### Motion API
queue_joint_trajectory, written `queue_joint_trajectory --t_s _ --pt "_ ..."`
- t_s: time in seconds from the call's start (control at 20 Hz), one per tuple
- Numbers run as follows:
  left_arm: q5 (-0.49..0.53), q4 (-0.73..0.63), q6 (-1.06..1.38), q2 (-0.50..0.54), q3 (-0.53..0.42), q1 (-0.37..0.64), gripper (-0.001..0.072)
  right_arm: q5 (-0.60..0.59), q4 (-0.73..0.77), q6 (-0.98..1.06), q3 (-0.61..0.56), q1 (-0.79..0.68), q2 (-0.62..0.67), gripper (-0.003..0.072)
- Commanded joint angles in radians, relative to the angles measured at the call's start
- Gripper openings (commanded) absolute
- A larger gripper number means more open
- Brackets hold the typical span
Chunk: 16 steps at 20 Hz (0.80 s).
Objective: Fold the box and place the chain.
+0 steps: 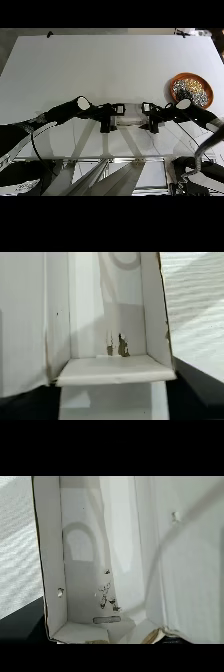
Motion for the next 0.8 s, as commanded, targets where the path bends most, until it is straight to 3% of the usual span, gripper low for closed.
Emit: queue_joint_trajectory --t_s 0.0,0.1,0.2,0.75 --pt "-0.023 -0.019 0.002 -0.016 -0.001 -0.016 0.0446 0.000 0.003 0.004 0.000 0.000 0.001 0.0414" --pt "-0.021 -0.027 0.002 -0.017 -0.001 -0.020 0.0326 0.000 0.003 0.004 0.000 0.000 0.001 0.0414" --pt "-0.022 -0.031 0.002 -0.017 -0.001 -0.023 0.0107 0.000 0.003 0.004 0.000 0.000 0.001 0.0414" --pt "-0.033 -0.033 -0.005 -0.017 -0.001 -0.024 0.0091 0.000 0.003 0.004 0.000 0.000 0.001 0.0414"
